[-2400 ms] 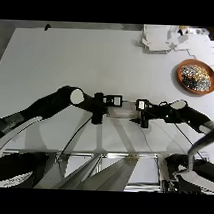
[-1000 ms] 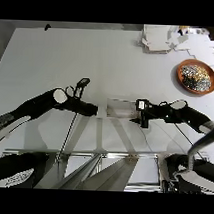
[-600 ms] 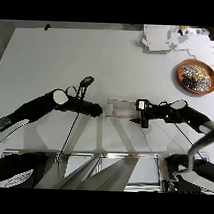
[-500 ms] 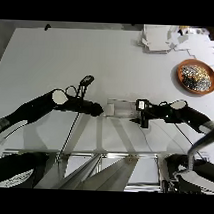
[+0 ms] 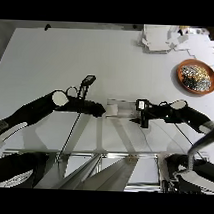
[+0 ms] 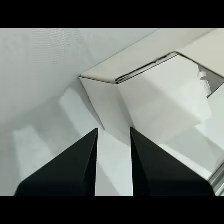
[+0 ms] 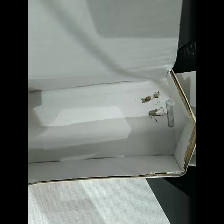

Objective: Fold the box and place the chain.

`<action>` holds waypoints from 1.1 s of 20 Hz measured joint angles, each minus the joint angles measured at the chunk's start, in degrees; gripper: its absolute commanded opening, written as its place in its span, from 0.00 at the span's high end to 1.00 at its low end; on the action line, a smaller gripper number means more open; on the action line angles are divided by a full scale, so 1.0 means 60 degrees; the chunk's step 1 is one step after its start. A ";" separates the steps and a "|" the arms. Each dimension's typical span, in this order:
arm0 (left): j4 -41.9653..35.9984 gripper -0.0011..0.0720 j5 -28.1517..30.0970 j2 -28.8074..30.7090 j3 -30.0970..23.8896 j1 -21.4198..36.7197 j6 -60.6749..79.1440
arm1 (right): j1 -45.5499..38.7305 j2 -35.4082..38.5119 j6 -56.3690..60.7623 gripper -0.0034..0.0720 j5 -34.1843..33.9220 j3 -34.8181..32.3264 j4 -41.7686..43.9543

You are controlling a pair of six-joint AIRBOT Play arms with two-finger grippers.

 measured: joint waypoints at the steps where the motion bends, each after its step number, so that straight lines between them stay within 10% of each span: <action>1: -0.0018 0.58 0.0004 0.0000 0.0000 -0.0011 0.0004 | -0.0004 0.0000 0.0000 0.38 -0.0004 0.0000 0.0000; 22: 0.0656 0.42 0.0605 -0.0514 0.0616 -0.0831 -0.1184 | 0.0000 0.0000 0.0000 0.38 -0.0004 0.0000 0.0000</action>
